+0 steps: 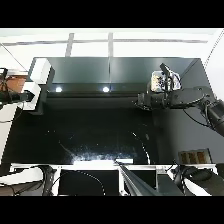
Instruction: Fold the box and place the chain.
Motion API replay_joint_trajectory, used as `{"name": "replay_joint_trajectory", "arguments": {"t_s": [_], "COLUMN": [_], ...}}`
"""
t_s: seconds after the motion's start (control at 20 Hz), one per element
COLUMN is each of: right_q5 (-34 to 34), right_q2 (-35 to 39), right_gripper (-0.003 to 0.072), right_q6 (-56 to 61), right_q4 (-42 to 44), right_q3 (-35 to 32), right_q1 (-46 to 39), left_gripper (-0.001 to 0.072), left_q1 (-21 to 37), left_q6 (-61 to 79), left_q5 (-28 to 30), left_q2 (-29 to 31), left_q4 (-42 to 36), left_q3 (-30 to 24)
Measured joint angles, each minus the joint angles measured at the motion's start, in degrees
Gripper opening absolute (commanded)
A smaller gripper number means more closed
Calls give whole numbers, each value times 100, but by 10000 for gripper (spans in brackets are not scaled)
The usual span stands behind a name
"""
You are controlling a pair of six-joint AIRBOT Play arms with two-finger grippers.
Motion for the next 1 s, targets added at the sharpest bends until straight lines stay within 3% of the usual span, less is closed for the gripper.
{"name": "replay_joint_trajectory", "arguments": {"t_s": [0.2, 0.45, 0.5, 0.55, 0.6, 0.65, 0.85, 1.0], "right_q5": [15, 31, 24, 17, -20, -118, -743, -772], "right_q2": [0, 0, 0, 0, 0, 2, 245, 643], "right_gripper": [22, 22, 22, 22, 22, 22, 22, 22], "right_q6": [0, -83, -138, -177, -203, -229, 164, 1040], "right_q4": [0, -7, -26, -87, -212, -382, -2109, -3633], "right_q3": [0, 7, 33, 87, 190, 330, 839, 468], "right_q1": [7, -26, -70, -140, -240, -348, -715, -813], "left_gripper": [716, 698, 526, 256, 61, 26, 24, 24], "left_q1": [-140, -210, -262, -352, -494, -669, -1773, -2806], "left_q6": [-319, -708, -802, -894, -944, -988, -1285, -2065], "left_q5": [236, 157, 72, -44, -173, -345, -1064, -1416], "left_q2": [42, 861, 1095, 1327, 1565, 1775, 2476, 2802], "left_q4": [13, 37, 11, -68, -155, -197, -214, 319], "left_q3": [120, 186, 192, 197, 205, 205, 197, -46]}}
